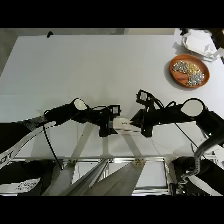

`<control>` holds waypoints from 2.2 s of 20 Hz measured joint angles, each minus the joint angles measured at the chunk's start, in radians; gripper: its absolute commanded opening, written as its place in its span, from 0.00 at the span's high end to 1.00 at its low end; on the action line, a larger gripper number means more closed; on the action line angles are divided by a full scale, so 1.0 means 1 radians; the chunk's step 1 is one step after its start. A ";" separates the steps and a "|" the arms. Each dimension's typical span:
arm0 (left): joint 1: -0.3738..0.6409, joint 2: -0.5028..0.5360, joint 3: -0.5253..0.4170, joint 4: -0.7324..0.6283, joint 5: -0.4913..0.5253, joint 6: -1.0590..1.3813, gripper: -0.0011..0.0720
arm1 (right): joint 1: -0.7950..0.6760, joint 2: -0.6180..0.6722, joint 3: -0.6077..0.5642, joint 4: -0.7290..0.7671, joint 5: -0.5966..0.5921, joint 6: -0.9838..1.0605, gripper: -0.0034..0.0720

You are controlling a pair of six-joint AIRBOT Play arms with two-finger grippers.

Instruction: Fold the box and place the chain.

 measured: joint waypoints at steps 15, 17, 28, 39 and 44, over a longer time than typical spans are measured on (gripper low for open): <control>0.000 0.000 0.000 0.003 0.001 0.003 0.61 | -0.001 -0.209 -0.163 0.397 -0.096 -0.352 0.93; 0.000 0.000 0.000 0.005 0.001 0.005 0.61 | -0.001 -0.232 -0.183 0.404 -0.097 -0.366 0.93; 0.000 0.000 0.000 -0.001 0.000 -0.004 0.61 | 0.000 -0.229 -0.216 0.413 -0.150 -0.388 0.93; 0.000 0.000 0.000 -0.001 0.000 0.000 0.61 | -0.002 -0.057 0.200 -0.385 0.062 0.465 0.93; 0.000 0.000 0.000 0.001 0.000 0.000 0.61 | -0.058 -0.048 0.272 -0.787 0.344 0.972 0.93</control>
